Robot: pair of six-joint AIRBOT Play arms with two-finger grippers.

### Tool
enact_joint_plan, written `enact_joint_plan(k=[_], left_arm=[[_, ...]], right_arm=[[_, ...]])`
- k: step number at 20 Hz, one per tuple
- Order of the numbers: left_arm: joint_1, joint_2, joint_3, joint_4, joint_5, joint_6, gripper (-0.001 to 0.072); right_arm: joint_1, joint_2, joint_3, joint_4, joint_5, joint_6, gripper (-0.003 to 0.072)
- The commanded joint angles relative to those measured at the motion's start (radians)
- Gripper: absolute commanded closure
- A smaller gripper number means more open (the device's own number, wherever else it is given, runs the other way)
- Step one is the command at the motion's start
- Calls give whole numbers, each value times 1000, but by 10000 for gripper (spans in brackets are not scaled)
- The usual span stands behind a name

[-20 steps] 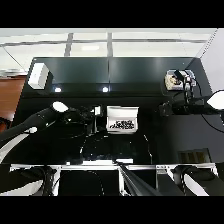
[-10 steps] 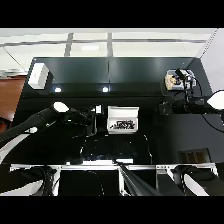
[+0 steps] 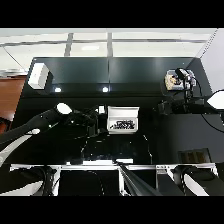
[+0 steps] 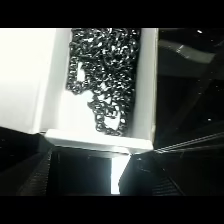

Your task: Fold the box and place the chain.

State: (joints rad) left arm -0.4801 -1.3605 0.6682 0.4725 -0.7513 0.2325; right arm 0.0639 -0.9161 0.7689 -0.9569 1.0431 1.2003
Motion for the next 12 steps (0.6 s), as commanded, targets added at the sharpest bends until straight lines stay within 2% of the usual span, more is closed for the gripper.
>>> enact_joint_plan(k=[1, 7, 8, 9, 10, 11, 12], left_arm=[[-13, -3, 6, -13, 24, 8, 1], [-64, -47, 60, -4, 48, 6, 12], [-64, -47, 60, -3, 44, 6, 101], [-65, -47, 60, -1, 44, 6, 246], [-65, -47, 60, 0, 44, 6, 319], [-65, -47, 60, -1, 45, 6, 332], [-65, -47, 60, -1, 45, 6, 344]], right_arm=[[1, -1, 0, 6, 1, 0, 386], [1, -1, 0, 25, -1, 0, 386], [1, -1, 0, 25, -5, 0, 386], [1, -1, 0, 26, -20, 0, 386], [3, -2, 0, 33, -48, 0, 386], [13, -4, 0, 45, -101, 1, 341], [32, -10, 0, 65, -164, 4, 110]])
